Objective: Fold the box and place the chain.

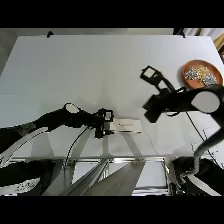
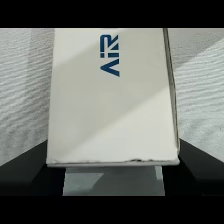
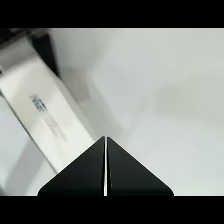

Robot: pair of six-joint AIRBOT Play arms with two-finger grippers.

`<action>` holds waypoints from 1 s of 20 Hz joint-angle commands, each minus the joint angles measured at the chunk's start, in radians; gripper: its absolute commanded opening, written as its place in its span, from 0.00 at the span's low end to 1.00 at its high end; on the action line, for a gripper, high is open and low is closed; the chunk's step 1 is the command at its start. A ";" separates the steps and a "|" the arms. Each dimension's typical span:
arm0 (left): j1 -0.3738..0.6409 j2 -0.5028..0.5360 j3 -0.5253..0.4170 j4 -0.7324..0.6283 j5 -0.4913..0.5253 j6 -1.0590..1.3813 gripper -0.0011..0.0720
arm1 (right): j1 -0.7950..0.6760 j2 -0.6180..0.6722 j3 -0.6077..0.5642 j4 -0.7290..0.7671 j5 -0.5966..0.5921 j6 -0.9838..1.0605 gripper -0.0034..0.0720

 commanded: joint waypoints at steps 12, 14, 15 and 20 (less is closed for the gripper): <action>0.009 0.033 0.000 -0.029 -0.007 -0.009 0.02 | -0.575 -0.016 0.030 -0.140 0.354 0.170 0.06; 0.028 0.098 0.000 -0.027 -0.005 -0.062 0.02 | -0.575 -0.016 0.030 -0.115 0.326 0.170 0.06; 0.045 0.139 0.000 -0.027 -0.004 -0.091 0.02 | -0.575 -0.016 0.030 -0.111 0.320 0.170 0.06; 0.200 0.407 0.000 -0.023 0.061 -0.266 0.02 | -0.575 -0.016 0.030 -0.111 0.316 0.170 0.06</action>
